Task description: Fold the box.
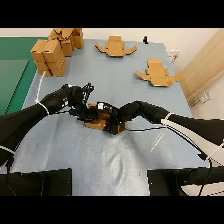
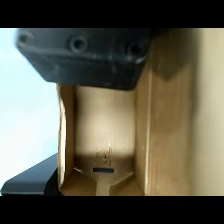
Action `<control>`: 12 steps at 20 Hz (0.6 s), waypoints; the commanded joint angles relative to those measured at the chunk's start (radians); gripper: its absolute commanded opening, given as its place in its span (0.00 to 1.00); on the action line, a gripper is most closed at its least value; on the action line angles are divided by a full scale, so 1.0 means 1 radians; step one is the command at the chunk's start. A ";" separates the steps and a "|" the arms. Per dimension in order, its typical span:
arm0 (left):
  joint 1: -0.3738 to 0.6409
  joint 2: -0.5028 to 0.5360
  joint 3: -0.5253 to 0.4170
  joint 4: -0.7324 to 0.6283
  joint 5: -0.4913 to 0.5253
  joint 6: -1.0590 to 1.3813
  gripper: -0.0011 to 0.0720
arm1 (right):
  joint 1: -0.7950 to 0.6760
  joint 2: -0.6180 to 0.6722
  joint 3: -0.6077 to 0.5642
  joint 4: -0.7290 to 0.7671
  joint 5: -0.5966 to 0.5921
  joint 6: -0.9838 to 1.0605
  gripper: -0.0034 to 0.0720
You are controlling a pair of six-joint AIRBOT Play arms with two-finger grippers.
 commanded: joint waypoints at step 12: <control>-0.003 0.003 0.001 -0.024 -0.023 0.006 0.67 | -0.002 0.000 0.000 -0.006 0.003 -0.005 0.25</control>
